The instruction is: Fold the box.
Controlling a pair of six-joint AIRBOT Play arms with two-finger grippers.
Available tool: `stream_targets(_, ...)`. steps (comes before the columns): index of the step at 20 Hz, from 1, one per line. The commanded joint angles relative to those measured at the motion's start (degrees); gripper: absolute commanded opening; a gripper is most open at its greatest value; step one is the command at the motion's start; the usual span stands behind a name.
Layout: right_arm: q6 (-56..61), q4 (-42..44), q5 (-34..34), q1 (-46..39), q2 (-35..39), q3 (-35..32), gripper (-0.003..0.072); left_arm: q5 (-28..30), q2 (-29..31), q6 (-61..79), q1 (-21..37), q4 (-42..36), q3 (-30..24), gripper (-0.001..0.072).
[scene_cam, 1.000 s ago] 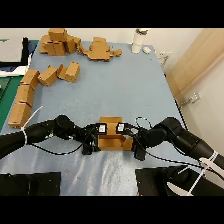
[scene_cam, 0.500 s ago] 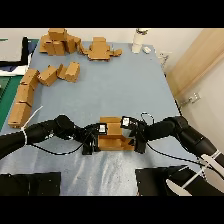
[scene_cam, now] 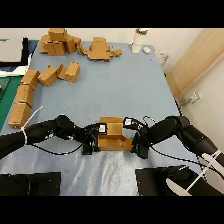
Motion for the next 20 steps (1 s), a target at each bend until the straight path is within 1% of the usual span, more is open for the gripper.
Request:
stream_targets(1,1.03,-0.55,2.21,-0.11,-0.04,0.02,0.0383,0.0,-0.02,0.02,0.07,0.02,0.07,0.0527)
stream_targets(4,-8.9,-0.44,10.88,-0.11,-1.4,0.02,0.0384,0.02,-0.02,0.02,0.07,0.02,0.07,0.0527)
stream_targets(6,-12.72,2.34,12.04,0.0,-3.26,0.02,0.0397,0.0,-0.02,0.02,0.07,0.02,0.07,0.0527)
stream_targets(7,-13.03,3.48,12.04,0.74,-4.02,0.02,0.0477,0.0,-0.02,0.02,0.07,0.02,0.07,0.0527)
stream_targets(11,-13.03,3.15,12.48,4.02,-5.49,0.02,0.0476,0.0,-0.02,0.02,0.07,0.02,0.07,0.0528)
stream_targets(13,-13.51,3.19,13.22,4.46,-5.77,0.02,0.0393,0.0,-0.02,0.0,0.07,0.02,0.07,0.0527)
stream_targets(16,-13.97,3.56,13.27,4.46,-5.79,0.02,0.0179,0.0,-0.02,0.02,0.07,0.02,0.07,0.0527)
stream_targets(17,-14.23,3.58,13.62,4.48,-5.79,0.02,0.0141,0.0,-0.02,0.02,0.07,0.02,0.07,0.0527)
stream_targets(20,-16.31,4.13,15.82,4.9,-5.79,0.02,0.0141,0.02,-0.02,0.02,0.07,0.02,0.07,0.0527)
